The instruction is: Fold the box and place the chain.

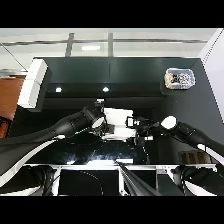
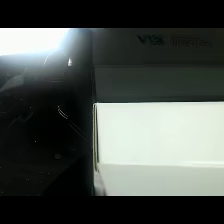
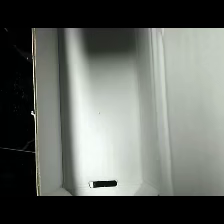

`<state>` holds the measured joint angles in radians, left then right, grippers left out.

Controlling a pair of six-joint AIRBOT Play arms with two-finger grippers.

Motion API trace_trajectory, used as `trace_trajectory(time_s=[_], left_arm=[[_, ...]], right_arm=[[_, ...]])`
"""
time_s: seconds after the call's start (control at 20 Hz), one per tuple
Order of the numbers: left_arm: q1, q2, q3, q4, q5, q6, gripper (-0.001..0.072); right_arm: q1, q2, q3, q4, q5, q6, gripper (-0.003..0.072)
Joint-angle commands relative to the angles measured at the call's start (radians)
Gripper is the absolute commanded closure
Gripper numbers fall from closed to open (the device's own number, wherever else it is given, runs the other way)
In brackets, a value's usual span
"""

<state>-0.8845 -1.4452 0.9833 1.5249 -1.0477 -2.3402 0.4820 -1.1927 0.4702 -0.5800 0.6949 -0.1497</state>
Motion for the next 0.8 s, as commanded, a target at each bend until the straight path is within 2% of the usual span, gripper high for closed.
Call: trace_trajectory(time_s=[0.0, 0.15, 0.2, 0.3, 0.35, 0.4, 0.55, 0.6, 0.7, 0.75], left_arm=[[0.000, -0.001, 0.001, -0.014, 0.007, 0.003, 0.0681], [0.000, -0.001, 0.001, -0.020, 0.021, 0.003, 0.0677], [0.000, 0.000, 0.001, -0.019, 0.021, 0.003, 0.0631], [0.000, 0.000, 0.001, -0.019, 0.018, 0.002, 0.0399], [0.000, 0.000, 0.001, -0.019, 0.018, 0.002, 0.0338], [0.000, -0.001, 0.001, -0.018, 0.019, 0.002, 0.0337], [0.001, -0.001, 0.001, -0.014, 0.019, 0.002, 0.0349], [0.001, -0.001, 0.001, -0.014, 0.023, 0.002, 0.0442], [0.000, -0.001, 0.001, -0.014, 0.035, 0.007, 0.0674], [0.001, -0.001, 0.001, -0.014, 0.045, 0.015, 0.0681]], right_arm=[[0.000, 0.000, 0.000, -0.001, 0.000, -0.001, 0.0157], [0.000, 0.000, 0.000, -0.001, 0.000, -0.001, 0.0158], [0.000, 0.000, 0.000, -0.001, 0.000, -0.001, 0.0157], [0.000, 0.000, 0.000, -0.001, 0.000, -0.001, 0.0158], [0.000, 0.000, 0.000, -0.001, 0.000, -0.001, 0.0157], [0.000, 0.000, 0.000, -0.001, 0.000, -0.001, 0.0157], [0.000, 0.000, 0.000, -0.001, 0.000, -0.001, 0.0158], [0.000, 0.000, 0.000, -0.001, 0.000, -0.001, 0.0157], [0.000, 0.000, 0.000, -0.001, 0.000, -0.001, 0.0157], [0.000, 0.000, 0.000, -0.001, 0.000, -0.001, 0.0157]])
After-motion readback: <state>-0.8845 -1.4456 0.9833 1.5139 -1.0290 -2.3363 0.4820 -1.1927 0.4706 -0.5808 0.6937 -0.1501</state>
